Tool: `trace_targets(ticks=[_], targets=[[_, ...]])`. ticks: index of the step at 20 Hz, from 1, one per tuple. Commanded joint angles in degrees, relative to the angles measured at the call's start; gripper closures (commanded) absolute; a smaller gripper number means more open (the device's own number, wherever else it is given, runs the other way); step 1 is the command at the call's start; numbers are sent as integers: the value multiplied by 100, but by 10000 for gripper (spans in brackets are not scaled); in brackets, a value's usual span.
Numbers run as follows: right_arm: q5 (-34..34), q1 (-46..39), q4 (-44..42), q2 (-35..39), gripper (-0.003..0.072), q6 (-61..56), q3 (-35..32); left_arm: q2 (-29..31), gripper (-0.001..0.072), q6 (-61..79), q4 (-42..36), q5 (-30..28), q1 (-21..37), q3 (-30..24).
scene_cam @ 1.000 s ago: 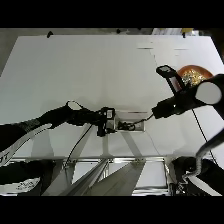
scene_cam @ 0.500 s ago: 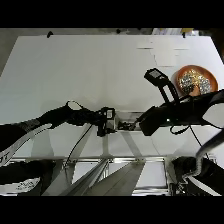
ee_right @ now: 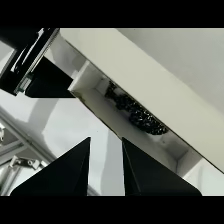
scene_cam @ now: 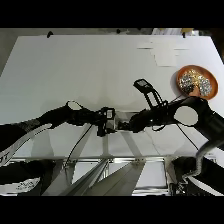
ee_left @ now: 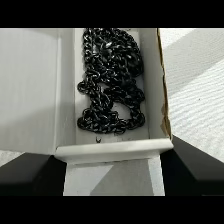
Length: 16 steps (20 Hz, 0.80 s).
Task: Fold the box and place the chain.
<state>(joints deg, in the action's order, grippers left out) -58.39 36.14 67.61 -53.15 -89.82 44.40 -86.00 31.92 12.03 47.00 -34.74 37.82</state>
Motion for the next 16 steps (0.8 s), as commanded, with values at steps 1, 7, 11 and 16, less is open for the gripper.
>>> trace_targets(ticks=[1, 7, 11, 16], targets=[[-98, -354, 4, -70, 448, -2, 166, 0, 497, 2, 0, -2, 2, 7], [-345, -1727, 490, -66, 491, 289, 1078, 0, 497, 2, 0, -2, 2, 7], [-643, -2321, 1753, -474, 650, -212, 1075, 0, 497, 2, 0, -2, 2, 7], [-640, -2411, 1947, -1379, 494, -297, 933, 0, 497, 2, 0, -2, 2, 7]])
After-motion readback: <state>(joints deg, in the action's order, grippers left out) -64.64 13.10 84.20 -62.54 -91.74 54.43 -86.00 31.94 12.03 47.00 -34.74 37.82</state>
